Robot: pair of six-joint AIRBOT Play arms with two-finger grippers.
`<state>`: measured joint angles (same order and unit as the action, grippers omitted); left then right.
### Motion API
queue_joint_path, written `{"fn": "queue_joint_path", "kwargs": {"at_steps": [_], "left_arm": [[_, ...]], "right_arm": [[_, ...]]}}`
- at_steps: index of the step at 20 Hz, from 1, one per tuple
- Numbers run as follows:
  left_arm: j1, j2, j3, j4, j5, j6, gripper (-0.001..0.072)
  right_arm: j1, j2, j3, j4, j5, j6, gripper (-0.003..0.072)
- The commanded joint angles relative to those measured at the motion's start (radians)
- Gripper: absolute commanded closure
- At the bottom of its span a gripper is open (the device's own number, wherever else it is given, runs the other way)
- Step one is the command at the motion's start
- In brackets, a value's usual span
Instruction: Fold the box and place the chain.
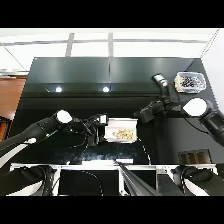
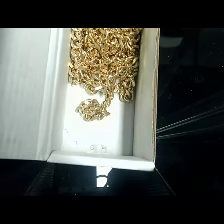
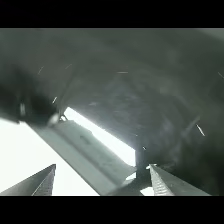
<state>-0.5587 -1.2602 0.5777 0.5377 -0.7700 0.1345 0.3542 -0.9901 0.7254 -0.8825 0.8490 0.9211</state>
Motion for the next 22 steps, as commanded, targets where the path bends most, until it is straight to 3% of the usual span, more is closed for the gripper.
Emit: {"fn": "queue_joint_path", "kwargs": {"at_steps": [1, 5, 9, 22], "left_arm": [[0.000, 0.000, 0.000, 0.000, 0.000, 0.000, 0.0317], [0.000, 0.000, 0.000, 0.000, 0.000, 0.000, 0.0317], [0.000, 0.000, 0.000, 0.000, 0.000, 0.000, 0.0317], [0.000, 0.000, 0.000, 0.000, 0.000, 0.000, 0.0317]], "right_arm": [[0.047, -0.013, 0.015, 0.040, 0.126, -0.467, 0.0000], [0.046, 0.001, 0.002, 0.043, 0.298, -0.462, 0.0000], [0.046, 0.001, -0.050, 0.063, 0.262, -0.496, 0.0001], [0.111, 0.000, -0.049, 0.108, 0.159, -0.520, 0.0002]]}}
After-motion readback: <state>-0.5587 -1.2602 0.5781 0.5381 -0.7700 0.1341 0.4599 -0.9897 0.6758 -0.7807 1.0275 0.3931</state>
